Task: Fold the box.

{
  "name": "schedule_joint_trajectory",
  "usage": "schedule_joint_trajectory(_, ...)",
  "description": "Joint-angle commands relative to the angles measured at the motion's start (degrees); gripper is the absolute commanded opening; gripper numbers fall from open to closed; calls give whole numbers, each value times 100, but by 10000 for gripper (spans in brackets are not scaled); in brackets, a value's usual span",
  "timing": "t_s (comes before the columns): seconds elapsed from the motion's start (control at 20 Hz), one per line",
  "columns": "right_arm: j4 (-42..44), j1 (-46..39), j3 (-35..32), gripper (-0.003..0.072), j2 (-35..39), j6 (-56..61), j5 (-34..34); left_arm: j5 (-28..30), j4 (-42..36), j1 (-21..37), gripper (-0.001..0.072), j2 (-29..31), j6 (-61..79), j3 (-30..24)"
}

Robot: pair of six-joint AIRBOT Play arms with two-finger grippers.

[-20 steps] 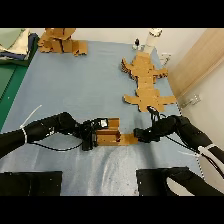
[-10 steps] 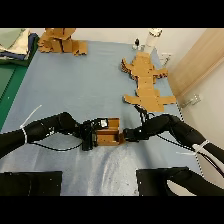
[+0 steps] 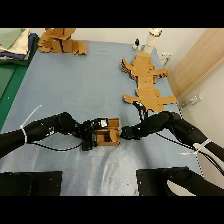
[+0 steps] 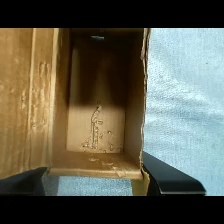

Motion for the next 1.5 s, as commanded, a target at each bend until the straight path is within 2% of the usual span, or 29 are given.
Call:
schedule_joint_trajectory(0.0, -160, 7, 184, 351, 7, 57, -260, 0, 2, -2, 505, -4, 0, -4)
schedule_joint_trajectory(0.2, -579, 7, 516, 351, 7, 396, -503, 0, 2, -2, 505, -2, 0, -4)
schedule_joint_trajectory(0.45, -310, 306, 601, 351, 7, 391, -627, 0, 2, -2, 505, -4, 0, -4)
schedule_joint_trajectory(0.65, -321, 730, 601, 376, -7, 605, -306, 0, 2, -2, 505, -2, 0, -4)
schedule_joint_trajectory(0.85, -1141, 1126, 719, 377, -404, 1471, -181, 0, 2, -2, 505, -4, 0, -4)
schedule_joint_trajectory(1.1, -2516, 1803, 1364, 376, -1040, 2549, -605, 0, 2, -2, 505, -2, 0, -4)
schedule_joint_trajectory(1.45, -3005, 2406, 2227, 376, -1858, 3292, -1226, 0, 2, -2, 505, -2, 0, -4)
